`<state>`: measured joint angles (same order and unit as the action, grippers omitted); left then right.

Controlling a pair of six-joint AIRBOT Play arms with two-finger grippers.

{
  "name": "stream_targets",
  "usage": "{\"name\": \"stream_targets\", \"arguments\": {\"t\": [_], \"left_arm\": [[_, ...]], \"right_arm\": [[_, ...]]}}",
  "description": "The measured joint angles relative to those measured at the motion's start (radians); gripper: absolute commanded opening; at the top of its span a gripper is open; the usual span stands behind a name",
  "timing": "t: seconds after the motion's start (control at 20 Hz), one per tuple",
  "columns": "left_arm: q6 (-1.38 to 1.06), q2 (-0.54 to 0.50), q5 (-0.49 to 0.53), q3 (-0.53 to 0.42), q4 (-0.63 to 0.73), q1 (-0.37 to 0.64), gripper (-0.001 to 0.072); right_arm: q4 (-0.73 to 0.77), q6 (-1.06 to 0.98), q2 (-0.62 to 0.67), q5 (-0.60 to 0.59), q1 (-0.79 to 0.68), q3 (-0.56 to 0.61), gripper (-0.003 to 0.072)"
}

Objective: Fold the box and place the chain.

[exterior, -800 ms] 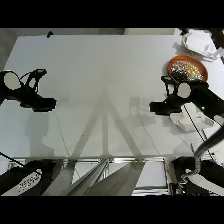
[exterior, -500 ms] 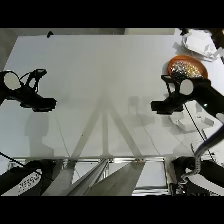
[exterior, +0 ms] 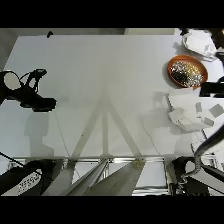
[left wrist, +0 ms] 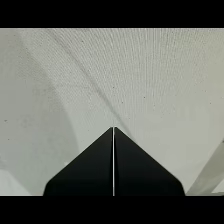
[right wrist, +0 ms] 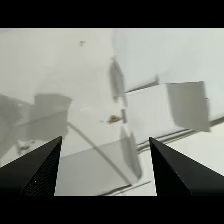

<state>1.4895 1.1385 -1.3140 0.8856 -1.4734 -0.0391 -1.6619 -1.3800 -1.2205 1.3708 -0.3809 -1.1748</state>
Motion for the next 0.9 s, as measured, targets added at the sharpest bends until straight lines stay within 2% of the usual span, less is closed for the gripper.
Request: {"name": "stream_targets", "arguments": {"t": [0.25,0.4,0.6,0.75,0.8,0.85,0.9], "left_arm": [[0.000,0.000,0.000,0.000,0.000,0.000,0.0010],[0.000,0.000,0.000,0.000,0.000,0.000,0.0010],[0.000,0.000,0.000,0.000,0.000,0.000,0.0010],[0.000,0.000,0.000,0.000,0.000,0.000,0.0010],[0.000,0.000,0.000,0.000,0.000,0.000,0.0010],[0.000,0.000,0.000,0.000,0.000,0.000,0.0010],[0.000,0.000,0.000,0.000,0.000,0.000,0.0010]], "right_arm": [[-0.023,0.137,-0.132,-0.042,-0.224,-0.013,0.0591],[-0.036,0.231,-0.193,-0.069,-0.274,-0.015,0.0569],[-0.037,0.314,-0.246,-0.124,-0.285,-0.017,0.0493],[-0.036,0.349,-0.289,-0.133,-0.286,-0.017,0.0392],[-0.034,0.358,-0.303,-0.129,-0.286,-0.017,0.0387],[-0.026,0.367,-0.315,-0.121,-0.286,-0.017,0.0316],[-0.017,0.380,-0.325,-0.111,-0.286,-0.017,0.0130]]}}
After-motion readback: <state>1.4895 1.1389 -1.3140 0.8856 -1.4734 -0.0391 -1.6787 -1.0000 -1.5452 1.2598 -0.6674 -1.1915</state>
